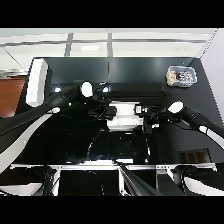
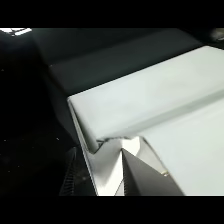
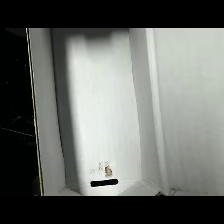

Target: Fold the box and place the chain.

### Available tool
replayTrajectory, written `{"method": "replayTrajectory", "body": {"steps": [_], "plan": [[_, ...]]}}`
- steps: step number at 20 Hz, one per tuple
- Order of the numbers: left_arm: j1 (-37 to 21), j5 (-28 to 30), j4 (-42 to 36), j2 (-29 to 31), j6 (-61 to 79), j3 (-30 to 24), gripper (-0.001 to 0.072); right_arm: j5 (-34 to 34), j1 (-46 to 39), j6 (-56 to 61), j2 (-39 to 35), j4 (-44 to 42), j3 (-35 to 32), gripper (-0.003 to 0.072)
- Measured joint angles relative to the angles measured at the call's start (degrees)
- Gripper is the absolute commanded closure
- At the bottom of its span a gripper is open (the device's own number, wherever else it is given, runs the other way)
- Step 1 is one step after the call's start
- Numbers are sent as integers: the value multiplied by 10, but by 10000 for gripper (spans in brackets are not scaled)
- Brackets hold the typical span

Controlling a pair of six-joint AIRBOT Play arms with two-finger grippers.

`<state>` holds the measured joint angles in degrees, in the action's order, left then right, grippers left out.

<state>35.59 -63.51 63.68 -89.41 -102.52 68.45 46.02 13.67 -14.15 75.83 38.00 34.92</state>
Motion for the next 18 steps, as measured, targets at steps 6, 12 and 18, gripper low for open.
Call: {"method": "replayTrajectory", "body": {"steps": [6,12,18], "plan": [[35,4,69,-1,-61,0,444,0,0,0,0,0,0,519],[70,-2,130,-20,-149,32,444,0,0,0,0,0,0,520],[103,-24,195,-38,-263,61,444,0,0,0,0,0,0,520]]}}
